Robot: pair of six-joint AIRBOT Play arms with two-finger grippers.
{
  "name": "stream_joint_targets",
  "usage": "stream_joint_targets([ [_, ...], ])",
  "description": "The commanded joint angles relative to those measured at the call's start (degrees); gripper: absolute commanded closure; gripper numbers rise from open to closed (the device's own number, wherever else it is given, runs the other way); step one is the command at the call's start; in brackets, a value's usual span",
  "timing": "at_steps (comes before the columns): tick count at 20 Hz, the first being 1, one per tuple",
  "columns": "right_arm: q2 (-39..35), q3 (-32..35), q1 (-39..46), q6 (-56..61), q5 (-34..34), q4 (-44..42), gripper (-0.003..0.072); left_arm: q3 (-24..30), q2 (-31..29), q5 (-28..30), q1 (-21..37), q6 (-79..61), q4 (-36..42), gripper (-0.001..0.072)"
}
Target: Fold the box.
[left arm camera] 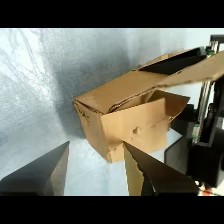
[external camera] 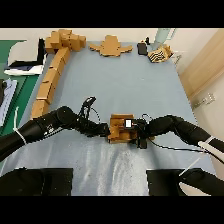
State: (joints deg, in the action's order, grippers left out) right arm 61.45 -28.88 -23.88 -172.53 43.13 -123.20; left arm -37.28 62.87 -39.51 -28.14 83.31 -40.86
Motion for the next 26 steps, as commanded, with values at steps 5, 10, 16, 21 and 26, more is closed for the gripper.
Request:
stream_joint_targets([
  [5, 0.02, -0.02, -0.04, 0.0, -0.02, 0.0, 0.0185, -0.15, 0.02, 0.22, -0.11, -0.17, 0.63, 0.018],
  [10, 0.02, -0.02, -0.04, 0.0, -0.02, 0.0, 0.0185, -0.15, 0.11, 3.74, -0.11, 0.02, 1.07, 0.0181],
  [16, 0.02, -0.02, -0.04, 0.0, -0.02, 0.0, 0.0185, -3.72, 2.36, 2.29, -4.31, 6.78, -4.5, 0.018],
  [21, 0.02, -0.02, -0.04, 0.0, -0.02, 0.0, 0.0185, -6.71, 3.72, 0.9, -8.68, 22.1, -19.76, 0.0181],
  [26, 0.02, -0.02, -0.04, 0.0, -0.02, 0.0, 0.0185, -7.72, 4.31, 0.5, -10.67, 23.28, -20.17, 0.0181],
])
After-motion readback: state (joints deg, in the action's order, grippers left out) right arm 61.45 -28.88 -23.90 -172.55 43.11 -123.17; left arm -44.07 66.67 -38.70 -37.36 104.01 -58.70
